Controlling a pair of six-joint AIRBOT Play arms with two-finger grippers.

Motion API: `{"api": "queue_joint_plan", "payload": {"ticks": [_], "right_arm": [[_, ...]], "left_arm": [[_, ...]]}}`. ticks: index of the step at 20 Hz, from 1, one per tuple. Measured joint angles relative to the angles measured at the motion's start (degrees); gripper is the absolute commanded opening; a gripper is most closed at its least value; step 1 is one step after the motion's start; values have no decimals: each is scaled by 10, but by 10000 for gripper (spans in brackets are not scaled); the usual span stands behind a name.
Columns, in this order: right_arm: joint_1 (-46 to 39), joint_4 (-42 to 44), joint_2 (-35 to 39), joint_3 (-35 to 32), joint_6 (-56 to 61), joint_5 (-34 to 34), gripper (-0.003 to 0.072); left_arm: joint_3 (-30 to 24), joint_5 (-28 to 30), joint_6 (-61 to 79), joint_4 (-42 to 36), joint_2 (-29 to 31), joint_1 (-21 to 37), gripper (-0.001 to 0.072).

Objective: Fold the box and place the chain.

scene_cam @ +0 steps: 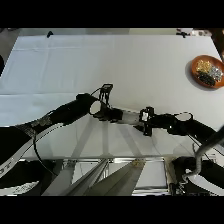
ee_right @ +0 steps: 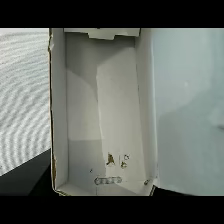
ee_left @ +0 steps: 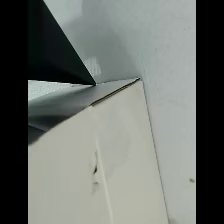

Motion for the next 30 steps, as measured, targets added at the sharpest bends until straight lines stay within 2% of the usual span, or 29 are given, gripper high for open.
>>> {"api": "queue_joint_plan", "payload": {"ticks": [2, 3, 5, 7, 8, 9, 11, 12, 13, 14, 16, 24, 30], "right_arm": [[0, 0, 0, 0, 0, 0, 469], [0, 0, 0, 0, 0, 0, 469], [0, 0, 0, 0, 0, 0, 469], [0, 0, 0, 0, 0, 0, 469], [0, 0, 0, 0, 0, 0, 469], [0, 0, 0, 0, 0, 1, 469], [0, 0, 0, 0, 0, 1, 469], [0, 0, 0, 0, 0, 1, 469], [0, 0, 0, 0, 0, 0, 469], [0, -1, 0, 0, 0, 0, 469], [0, 0, 0, 0, 0, 0, 469], [0, 2, 0, 0, 0, 0, 469], [0, -1, 0, 0, 0, -2, 469]], "left_arm": [[0, 4, -16, 12, -5, -4, 340], [0, 5, -23, 15, -8, -5, 306], [0, 4, -30, 23, -11, -7, 146], [0, 2, -34, 28, -13, -8, 117], [0, 3, -35, 28, -13, -9, 20], [0, 3, -36, 29, -14, -10, 4], [0, 5, -36, 29, -14, -13, 28], [0, 6, -37, 29, -14, -14, 156], [0, 9, -37, 26, -15, -14, 234], [0, 12, -37, 21, -15, -16, 236], [3, 12, -41, 12, -15, -15, 348], [62, -74, -64, 13, -15, 2, 347], [75, -129, -90, 42, -41, 2, 344]]}}
